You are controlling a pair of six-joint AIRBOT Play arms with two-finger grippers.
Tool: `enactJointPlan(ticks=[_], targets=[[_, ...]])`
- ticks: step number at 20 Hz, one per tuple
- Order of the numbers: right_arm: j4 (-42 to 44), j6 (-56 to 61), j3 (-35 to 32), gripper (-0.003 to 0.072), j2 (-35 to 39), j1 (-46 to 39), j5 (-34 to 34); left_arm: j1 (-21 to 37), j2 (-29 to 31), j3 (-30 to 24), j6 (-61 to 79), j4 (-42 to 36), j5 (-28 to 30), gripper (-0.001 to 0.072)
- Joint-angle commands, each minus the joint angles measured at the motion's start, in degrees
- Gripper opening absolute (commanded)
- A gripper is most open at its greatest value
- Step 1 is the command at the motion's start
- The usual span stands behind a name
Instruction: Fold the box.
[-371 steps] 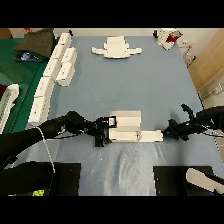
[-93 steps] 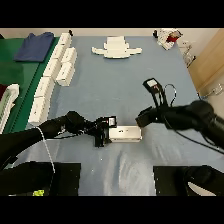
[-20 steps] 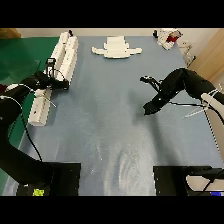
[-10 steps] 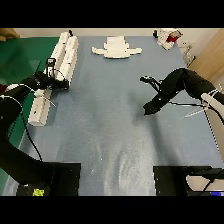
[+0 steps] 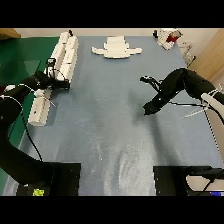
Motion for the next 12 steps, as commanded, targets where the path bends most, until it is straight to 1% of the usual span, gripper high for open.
enactJointPlan(ticks=[1,3,7,9,12], targets=[[0.02,0.02,0.04,0.0003,-0.04,0.00,0.02,0.13,1.60,0.09,0.02,0.28,-0.98,0.0698],[0.02,0.02,0.04,0.0003,-0.04,0.00,0.02,0.39,3.17,0.09,0.02,0.48,-2.27,0.0698],[0.02,0.02,0.04,0.0003,-0.04,0.00,0.02,1.42,6.69,0.17,0.02,0.48,-6.95,0.0698],[0.02,0.02,0.04,0.0003,-0.04,0.00,0.02,1.53,9.09,0.44,0.00,0.48,-10.38,0.0697],[0.02,0.02,0.04,0.0003,-0.04,0.00,0.02,1.55,14.29,0.57,-0.02,0.48,-17.79,0.0697]])
